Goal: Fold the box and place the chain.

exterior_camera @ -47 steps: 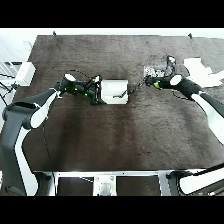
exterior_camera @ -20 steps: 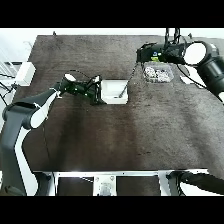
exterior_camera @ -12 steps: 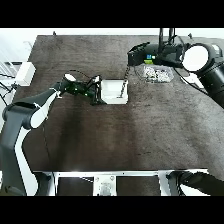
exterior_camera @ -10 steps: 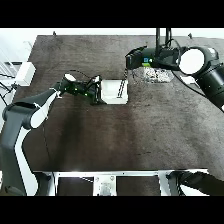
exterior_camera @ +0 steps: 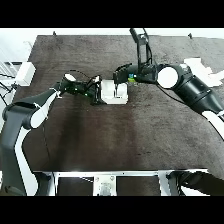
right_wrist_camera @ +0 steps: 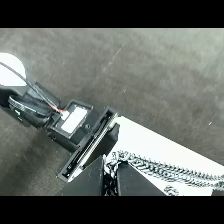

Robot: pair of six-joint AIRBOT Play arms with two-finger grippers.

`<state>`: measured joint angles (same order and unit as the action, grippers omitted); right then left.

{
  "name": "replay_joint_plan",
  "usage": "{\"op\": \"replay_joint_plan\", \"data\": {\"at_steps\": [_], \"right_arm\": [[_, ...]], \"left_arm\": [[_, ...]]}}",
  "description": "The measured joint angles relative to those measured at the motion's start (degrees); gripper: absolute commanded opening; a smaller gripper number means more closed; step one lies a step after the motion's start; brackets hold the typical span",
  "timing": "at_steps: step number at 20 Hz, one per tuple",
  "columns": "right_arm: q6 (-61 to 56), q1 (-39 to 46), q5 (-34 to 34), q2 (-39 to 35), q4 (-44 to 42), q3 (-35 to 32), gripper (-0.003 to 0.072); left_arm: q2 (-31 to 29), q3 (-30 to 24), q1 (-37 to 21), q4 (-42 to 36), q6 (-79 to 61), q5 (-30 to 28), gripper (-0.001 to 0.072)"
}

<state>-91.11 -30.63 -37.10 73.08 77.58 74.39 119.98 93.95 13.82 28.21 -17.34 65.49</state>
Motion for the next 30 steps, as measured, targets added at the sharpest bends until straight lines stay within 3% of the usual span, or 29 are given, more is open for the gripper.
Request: {"op": "replay_joint_plan", "data": {"at_steps": [7, 13, 15, 18, 23, 25, 26, 30], "right_arm": [[-2.73, -2.40, 5.14, 5.29, -0.20, -2.51, 0.0007], [-3.08, -2.36, 10.71, 17.62, -0.17, -2.82, 0.0017], [-3.15, -1.79, 11.67, 20.24, -0.17, -2.82, 0.0249], [-3.15, -0.37, 11.32, 20.06, -0.11, -2.84, 0.0271], [-2.99, 5.75, 6.27, 11.63, 5.27, -2.82, 0.0289], [-2.97, 10.32, 3.69, 9.38, 7.54, -3.04, 0.0502], [-3.34, 13.18, 3.06, 8.79, 8.39, -3.61, 0.0549], [-7.74, 23.78, 7.26, 11.13, 7.34, -7.10, 0.0550]], "left_arm": [[0.00, 0.00, 0.00, 0.02, 0.00, 0.00, 0.0536], [0.00, 0.00, 0.00, 0.00, 0.00, 0.00, 0.0536], [0.00, 0.00, 0.00, 0.00, 0.00, 0.02, 0.0536], [0.00, 0.00, 0.00, 0.00, 0.00, 0.02, 0.0536], [0.00, 0.00, 0.00, 0.00, 0.00, 0.04, 0.0536], [0.00, 0.00, 0.00, 0.02, 0.00, 0.04, 0.0536], [0.00, 0.00, 0.00, 0.00, 0.00, 0.04, 0.0536], [0.00, 0.00, 0.00, 0.02, 0.00, 0.02, 0.0536]]}}
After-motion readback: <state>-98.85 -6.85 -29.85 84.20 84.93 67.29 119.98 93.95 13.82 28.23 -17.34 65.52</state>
